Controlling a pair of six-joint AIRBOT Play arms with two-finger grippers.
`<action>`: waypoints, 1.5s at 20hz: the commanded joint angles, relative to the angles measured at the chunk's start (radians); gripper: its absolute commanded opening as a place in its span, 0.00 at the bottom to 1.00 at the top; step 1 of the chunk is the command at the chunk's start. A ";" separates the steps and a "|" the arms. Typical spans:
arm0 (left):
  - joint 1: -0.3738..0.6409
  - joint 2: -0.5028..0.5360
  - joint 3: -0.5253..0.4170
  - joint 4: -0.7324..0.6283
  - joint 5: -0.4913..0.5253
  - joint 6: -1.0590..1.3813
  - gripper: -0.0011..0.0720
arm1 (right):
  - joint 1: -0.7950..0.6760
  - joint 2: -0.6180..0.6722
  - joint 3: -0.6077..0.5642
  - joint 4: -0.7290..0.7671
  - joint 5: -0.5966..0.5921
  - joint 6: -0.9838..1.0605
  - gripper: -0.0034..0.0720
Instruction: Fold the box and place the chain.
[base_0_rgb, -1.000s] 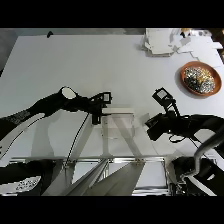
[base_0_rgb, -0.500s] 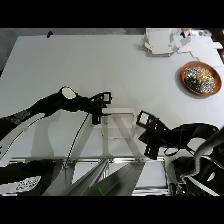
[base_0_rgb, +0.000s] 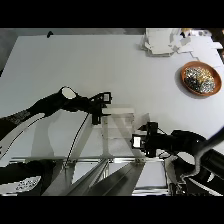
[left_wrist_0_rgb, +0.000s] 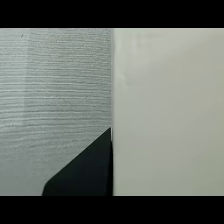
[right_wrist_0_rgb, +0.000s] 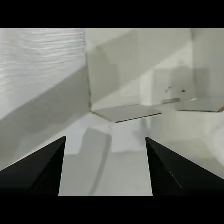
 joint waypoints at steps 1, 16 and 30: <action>-0.001 0.000 0.000 0.000 -0.005 0.000 0.03 | 0.024 -0.024 -0.035 -0.054 -0.156 -0.044 0.82; -0.001 0.000 0.000 0.000 -0.005 0.000 0.03 | -0.008 -0.190 -0.034 -0.054 -0.329 -0.081 0.94; -0.001 0.000 0.000 0.000 -0.005 0.000 0.03 | -0.143 -0.190 0.072 0.082 -0.226 -0.196 0.94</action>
